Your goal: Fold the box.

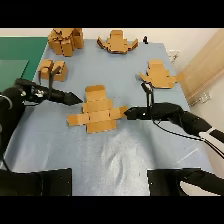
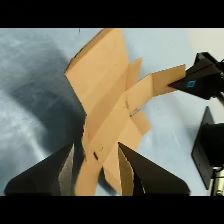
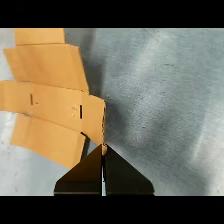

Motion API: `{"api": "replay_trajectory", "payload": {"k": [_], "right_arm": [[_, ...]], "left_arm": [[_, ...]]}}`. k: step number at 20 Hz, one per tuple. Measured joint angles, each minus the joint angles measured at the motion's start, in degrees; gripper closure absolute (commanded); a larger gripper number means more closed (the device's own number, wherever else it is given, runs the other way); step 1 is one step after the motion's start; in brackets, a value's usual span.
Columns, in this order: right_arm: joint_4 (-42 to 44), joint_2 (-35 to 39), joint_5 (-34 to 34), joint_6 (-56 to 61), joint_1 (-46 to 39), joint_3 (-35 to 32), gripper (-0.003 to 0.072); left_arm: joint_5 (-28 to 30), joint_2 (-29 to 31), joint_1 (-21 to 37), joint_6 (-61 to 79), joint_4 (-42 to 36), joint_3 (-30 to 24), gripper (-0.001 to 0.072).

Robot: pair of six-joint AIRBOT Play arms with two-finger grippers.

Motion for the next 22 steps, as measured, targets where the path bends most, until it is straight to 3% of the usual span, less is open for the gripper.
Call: {"api": "replay_trajectory", "payload": {"k": [4, 8, 9, 10, 22], "right_arm": [[-0.1, -1.2, 5.2, -0.6, 2.5, -1.2, 0.0677], [-0.4, -1.6, 6.7, -0.8, 3.2, -1.6, 0.0677], [-0.4, -1.6, 6.8, -0.8, 3.3, -1.6, 0.0676], [-0.5, -1.6, 6.8, -0.8, 3.3, -1.6, 0.0677], [-0.8, -1.7, 6.0, -0.8, 3.4, -1.6, 0.0676]], "left_arm": [[-0.5, -9.1, -1.9, 5.8, -7.6, 3.3, 0.0289], [-2.6, -14.3, -3.0, 6.8, -10.8, 8.8, 0.0292], [-3.1, -15.1, -3.3, 6.4, -11.2, 9.9, 0.0347], [-3.5, -15.6, -3.5, 6.1, -11.4, 10.6, 0.0476], [-10.8, -17.0, -2.7, 5.0, -9.2, 12.4, 0.0482]]}}
